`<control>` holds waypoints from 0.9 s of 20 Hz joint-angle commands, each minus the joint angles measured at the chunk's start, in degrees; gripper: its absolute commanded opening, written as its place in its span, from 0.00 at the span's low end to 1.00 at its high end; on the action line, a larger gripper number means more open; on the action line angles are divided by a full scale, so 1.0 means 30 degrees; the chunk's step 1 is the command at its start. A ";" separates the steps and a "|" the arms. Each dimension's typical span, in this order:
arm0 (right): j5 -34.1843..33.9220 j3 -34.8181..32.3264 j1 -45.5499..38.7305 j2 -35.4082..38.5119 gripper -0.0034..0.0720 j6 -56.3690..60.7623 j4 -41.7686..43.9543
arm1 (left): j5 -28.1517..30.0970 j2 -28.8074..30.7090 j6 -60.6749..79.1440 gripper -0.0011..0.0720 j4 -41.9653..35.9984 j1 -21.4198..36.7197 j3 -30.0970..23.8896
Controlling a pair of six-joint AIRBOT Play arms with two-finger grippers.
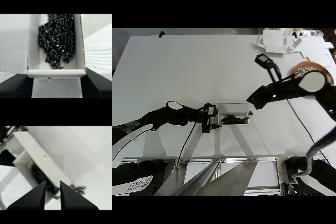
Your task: Fold the box and place the chain.
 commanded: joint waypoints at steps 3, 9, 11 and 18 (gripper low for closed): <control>0.0597 -0.1209 -0.3133 0.0248 0.13 -0.8000 -0.0015 | 0.0007 -0.0007 0.0000 0.09 0.0007 0.0000 0.0015; -0.1698 -0.4976 -0.2645 -0.1574 0.63 -1.9074 0.0372 | 0.0007 -0.0007 0.0000 0.09 0.0007 0.0000 0.0015; -0.3009 -0.5734 -0.1974 -0.2295 0.61 -2.0502 0.0379 | 0.0007 -0.0007 0.0000 0.09 0.0000 0.0000 0.0015; -0.6011 -0.5843 -0.0342 -0.4685 0.55 -2.0495 0.1195 | 0.0007 -0.0007 0.0000 0.09 0.0007 0.0000 0.0015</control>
